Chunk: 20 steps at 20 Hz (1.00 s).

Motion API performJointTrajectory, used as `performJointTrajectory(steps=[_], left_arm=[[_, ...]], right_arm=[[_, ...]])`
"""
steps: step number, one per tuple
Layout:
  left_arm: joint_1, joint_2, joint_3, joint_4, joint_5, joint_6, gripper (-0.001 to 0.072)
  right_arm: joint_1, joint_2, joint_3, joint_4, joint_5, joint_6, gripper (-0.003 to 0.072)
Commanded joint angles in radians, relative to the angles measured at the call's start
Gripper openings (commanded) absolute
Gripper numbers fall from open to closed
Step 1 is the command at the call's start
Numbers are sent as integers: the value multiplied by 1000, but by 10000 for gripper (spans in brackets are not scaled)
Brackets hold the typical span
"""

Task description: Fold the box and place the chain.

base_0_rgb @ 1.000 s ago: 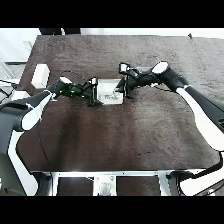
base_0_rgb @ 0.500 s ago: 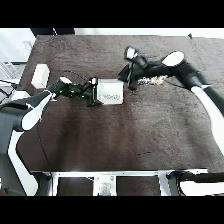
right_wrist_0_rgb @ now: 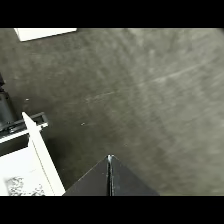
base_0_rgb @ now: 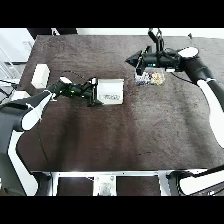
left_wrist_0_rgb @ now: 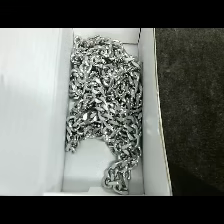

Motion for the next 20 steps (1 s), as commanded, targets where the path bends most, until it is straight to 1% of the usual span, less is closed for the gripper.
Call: performJointTrajectory(steps=[1, 4, 8, 11, 14, 15, 17, 18, 20], left_arm=[[0, 0, 0, 0, 0, 0, 401], [0, 0, 0, 0, 0, 0, 401], [0, 0, 0, 0, 0, 0, 402], [0, 0, 0, 0, 0, 0, 401], [0, 0, 0, 0, 0, 0, 401], [0, 0, 0, 0, 0, 0, 401], [0, 0, 0, 0, 0, 0, 401], [0, 0, 0, 0, 0, 0, 401], [0, 0, 0, 0, 0, 0, 401]], right_arm=[[11, -121, 39, 44, 27, -2, 1], [38, -176, 69, -9, 29, 44, 1], [69, -193, 74, -113, 37, 76, 2], [103, -195, 73, -209, 124, 103, 2], [121, -193, 85, -210, 204, 103, 5], [128, -193, 95, -210, 244, 103, 53], [138, -192, 108, -214, 275, 107, 87], [140, -191, 109, -218, 275, 107, 145], [141, -191, 109, -231, 279, 107, 154]])
